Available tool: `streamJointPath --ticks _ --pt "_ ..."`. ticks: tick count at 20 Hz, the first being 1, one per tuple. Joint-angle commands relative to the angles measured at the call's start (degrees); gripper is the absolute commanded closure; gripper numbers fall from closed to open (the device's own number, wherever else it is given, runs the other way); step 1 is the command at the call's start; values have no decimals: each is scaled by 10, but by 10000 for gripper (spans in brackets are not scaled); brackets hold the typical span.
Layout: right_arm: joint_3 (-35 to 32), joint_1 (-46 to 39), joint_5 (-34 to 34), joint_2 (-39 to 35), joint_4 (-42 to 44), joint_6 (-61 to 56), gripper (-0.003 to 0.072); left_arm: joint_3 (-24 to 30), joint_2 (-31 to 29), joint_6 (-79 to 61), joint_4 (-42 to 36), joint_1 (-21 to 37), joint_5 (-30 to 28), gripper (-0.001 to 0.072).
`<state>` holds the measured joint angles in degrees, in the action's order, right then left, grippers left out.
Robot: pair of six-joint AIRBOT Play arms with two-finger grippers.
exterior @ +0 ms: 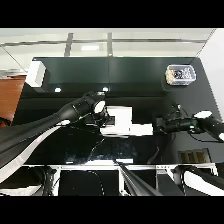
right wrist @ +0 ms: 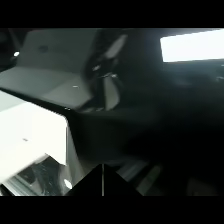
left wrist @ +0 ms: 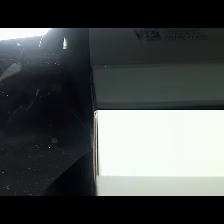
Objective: Fold the box and place the chain.
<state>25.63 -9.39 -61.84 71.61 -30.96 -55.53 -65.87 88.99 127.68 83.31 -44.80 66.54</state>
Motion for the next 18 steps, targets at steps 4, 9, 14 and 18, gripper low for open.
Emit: streamJointPath --ticks 4,9,14,18 --pt "21 96 -4 14 55 77 674 0 0 0 0 0 0 683" --pt "68 99 -40 14 62 76 85 0 0 0 0 0 0 684" --pt "83 132 -47 14 97 55 86 0 0 0 0 0 0 684" --pt "99 167 -44 14 96 24 209 0 0 0 0 0 -1 684"
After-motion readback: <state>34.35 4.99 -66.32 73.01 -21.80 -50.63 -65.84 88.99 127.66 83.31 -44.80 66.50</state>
